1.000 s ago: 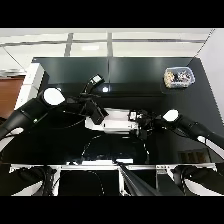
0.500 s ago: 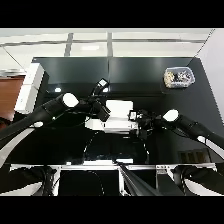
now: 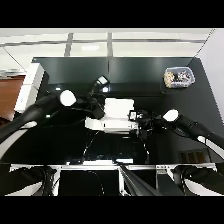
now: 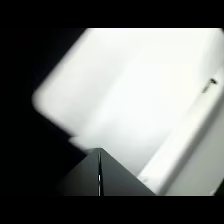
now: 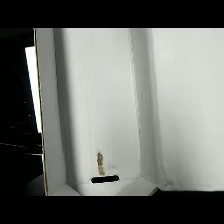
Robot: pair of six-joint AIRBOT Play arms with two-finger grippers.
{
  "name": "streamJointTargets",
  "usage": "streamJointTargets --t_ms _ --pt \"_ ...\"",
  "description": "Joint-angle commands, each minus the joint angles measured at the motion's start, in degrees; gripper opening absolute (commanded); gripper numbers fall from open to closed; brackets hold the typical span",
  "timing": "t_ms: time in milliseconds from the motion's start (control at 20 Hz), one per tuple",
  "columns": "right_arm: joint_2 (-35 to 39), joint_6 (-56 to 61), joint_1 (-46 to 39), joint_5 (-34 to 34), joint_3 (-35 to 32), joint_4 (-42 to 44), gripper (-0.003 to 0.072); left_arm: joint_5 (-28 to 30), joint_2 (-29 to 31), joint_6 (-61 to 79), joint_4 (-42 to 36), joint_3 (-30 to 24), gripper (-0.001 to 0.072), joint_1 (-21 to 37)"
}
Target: Fold the box and place the chain.
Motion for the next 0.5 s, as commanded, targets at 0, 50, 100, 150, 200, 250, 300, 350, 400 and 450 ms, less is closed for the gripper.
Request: streamJointTargets --t_ms 0,50,100,150,200,250,300,350,400,450 --pt "0.02 -0.02 -0.02 -0.04 -0.02 0.0 0.0223 -3.39 8.5 -10.56 14.45 -1.6 0.0033 5.51" --pt "0.02 0.0 -0.02 0.0 -0.02 0.0 0.0223 -3.87 10.14 -8.17 10.73 -3.98 0.0033 8.92" --pt "0.02 0.0 -0.02 0.0 -0.02 0.0 0.0223 -5.22 11.13 -2.23 3.02 -6.64 0.0033 12.96" --pt "0.02 -0.02 -0.02 0.0 -0.02 -0.02 0.0223 -7.26 11.26 5.22 -6.95 -9.11 0.0033 16.74" --pt "0.02 0.0 -0.02 0.0 -0.02 -0.02 0.0223 -11.08 10.84 15.63 -18.4 -11.63 0.0033 20.0" --pt "0.02 0.0 -0.02 0.0 -0.02 -0.02 0.0223 -16.65 10.21 28.48 -25.18 -13.46 0.0036 21.33" --pt "0.02 0.0 -0.02 0.0 -0.02 0.0 0.0223 -20.39 9.64 37.73 -25.99 -14.38 0.0121 20.59" --pt "0.02 -0.02 -0.02 -0.02 -0.02 -0.02 0.0223 -20.04 9.14 41.97 -24.52 -15.1 0.0408 18.38" --pt "0.0 -0.02 -0.02 -0.02 -0.02 -0.02 0.0223 -17.4 8.59 44.96 -22.73 -15.43 0.0717 15.69" --pt "0.0 0.0 -0.02 0.0 -0.02 0.0 0.0223 -13.97 7.98 46.8 -20.26 -15.32 0.0706 12.57"
